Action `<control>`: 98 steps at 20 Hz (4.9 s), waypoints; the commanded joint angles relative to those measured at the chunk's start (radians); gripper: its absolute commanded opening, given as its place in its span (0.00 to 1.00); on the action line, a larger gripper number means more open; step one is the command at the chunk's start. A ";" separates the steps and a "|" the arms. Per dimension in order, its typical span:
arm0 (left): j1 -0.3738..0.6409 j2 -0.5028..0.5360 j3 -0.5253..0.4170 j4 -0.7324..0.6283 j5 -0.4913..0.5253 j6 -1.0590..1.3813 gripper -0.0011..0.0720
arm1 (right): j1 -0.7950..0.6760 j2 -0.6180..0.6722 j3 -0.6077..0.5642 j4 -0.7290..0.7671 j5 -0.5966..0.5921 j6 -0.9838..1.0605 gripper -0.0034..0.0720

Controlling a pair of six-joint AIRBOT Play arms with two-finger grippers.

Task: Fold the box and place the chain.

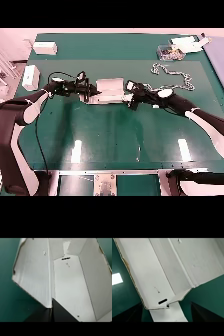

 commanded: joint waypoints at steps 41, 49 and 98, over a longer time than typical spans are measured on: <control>0.000 0.001 0.001 0.001 -0.018 -0.004 0.05 | -0.134 -0.428 0.457 -0.024 0.642 -0.145 0.96; 0.000 0.001 0.001 0.001 -0.018 -0.004 0.05 | -0.124 -0.466 0.485 -0.024 0.641 -0.134 0.96; 0.000 0.001 0.001 0.001 -0.017 -0.003 0.05 | -0.117 -0.526 0.565 -0.050 0.676 -0.131 0.82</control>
